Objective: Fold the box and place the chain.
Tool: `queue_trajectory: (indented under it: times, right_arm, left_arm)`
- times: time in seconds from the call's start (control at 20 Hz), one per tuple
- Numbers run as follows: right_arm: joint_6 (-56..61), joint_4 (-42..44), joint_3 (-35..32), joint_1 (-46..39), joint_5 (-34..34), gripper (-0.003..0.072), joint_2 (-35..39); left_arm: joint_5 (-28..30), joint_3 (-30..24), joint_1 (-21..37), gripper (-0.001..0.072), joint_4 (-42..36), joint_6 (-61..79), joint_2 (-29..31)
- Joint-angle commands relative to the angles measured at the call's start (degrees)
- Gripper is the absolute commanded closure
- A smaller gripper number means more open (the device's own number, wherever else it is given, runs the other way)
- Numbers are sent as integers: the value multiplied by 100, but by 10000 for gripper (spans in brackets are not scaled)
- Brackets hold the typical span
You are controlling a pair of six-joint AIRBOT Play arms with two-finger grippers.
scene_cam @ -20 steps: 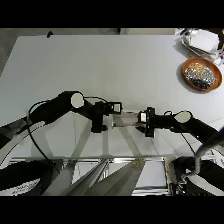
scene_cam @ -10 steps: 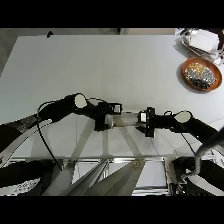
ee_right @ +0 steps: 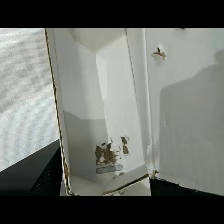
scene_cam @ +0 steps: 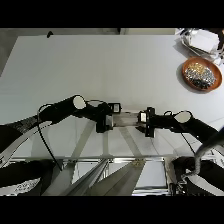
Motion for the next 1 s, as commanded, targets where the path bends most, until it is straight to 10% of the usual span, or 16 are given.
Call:
queue_trajectory:
  times: [0.0,0.8,0.85,0.95]
  right_arm:
    - [2,2,-2,-2,2,289,4]
    - [2,2,-2,-2,2,289,4]
    - [2,2,-2,-2,2,289,4]
    - [2,2,-2,-2,2,289,4]
  left_arm:
    - [-48,-59,101,4,-522,627,-4]
    - [192,-527,79,20,-1709,1624,-214]
    - [214,-527,79,43,-1731,1620,-251]
    - [221,-527,79,325,-1746,1602,-264]
